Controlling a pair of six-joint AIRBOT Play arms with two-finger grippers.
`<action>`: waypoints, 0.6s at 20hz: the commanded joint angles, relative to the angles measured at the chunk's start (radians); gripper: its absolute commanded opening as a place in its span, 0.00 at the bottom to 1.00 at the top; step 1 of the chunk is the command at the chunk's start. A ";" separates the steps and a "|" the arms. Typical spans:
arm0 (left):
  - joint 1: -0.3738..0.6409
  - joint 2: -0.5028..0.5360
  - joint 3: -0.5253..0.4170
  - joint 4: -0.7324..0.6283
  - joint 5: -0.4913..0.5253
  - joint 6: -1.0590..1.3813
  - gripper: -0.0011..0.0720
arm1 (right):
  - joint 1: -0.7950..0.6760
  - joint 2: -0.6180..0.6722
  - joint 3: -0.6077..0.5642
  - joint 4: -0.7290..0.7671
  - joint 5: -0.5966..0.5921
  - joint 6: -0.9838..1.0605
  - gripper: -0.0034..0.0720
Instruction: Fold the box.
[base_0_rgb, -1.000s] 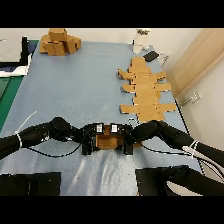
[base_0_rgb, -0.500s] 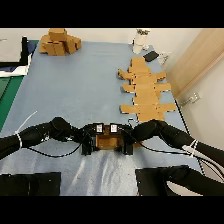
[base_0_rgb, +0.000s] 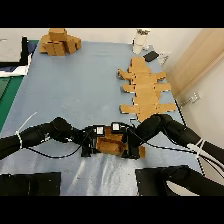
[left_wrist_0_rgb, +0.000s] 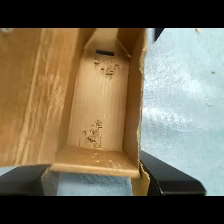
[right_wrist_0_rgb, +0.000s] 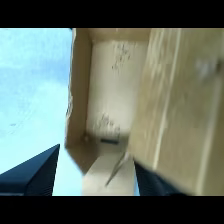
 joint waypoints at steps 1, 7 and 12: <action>0.001 0.001 0.001 -0.003 0.008 -0.003 0.73 | -0.001 0.066 0.027 -0.139 -0.058 0.254 0.99; 0.001 0.001 0.001 -0.003 0.008 -0.003 0.73 | -0.001 0.182 0.033 -0.227 -0.020 0.391 0.90; 0.001 0.001 0.001 -0.003 0.008 -0.003 0.73 | 0.000 0.214 0.033 0.031 -0.027 0.683 0.90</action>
